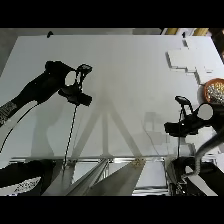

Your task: Fold the box and place the chain.

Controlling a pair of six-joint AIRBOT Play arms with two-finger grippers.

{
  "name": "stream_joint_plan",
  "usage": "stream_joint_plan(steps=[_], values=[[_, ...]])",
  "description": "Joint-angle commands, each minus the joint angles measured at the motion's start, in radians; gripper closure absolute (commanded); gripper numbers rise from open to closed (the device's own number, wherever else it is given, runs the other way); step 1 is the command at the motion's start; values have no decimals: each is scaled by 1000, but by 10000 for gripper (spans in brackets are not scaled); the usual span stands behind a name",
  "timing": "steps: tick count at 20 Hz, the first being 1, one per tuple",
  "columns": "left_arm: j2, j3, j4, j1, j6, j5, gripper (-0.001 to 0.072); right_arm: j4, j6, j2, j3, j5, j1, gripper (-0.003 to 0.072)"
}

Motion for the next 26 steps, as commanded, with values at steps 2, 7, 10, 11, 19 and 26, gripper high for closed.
stream_joint_plan(steps=[2,7,10,11,19,26], values=[[0,0,0,1,0,0,681,0,0,0,0,0,0,671],[0,0,0,1,0,0,681,0,0,0,0,0,0,671],[0,0,0,1,0,0,681,0,0,0,0,0,0,671],[0,0,0,1,0,0,681,0,0,0,0,-13,0,671],[0,0,0,1,0,0,681,-496,1,0,116,-95,-72,671],[0,0,0,1,0,0,681,-752,-106,-58,156,-177,-441,189]])
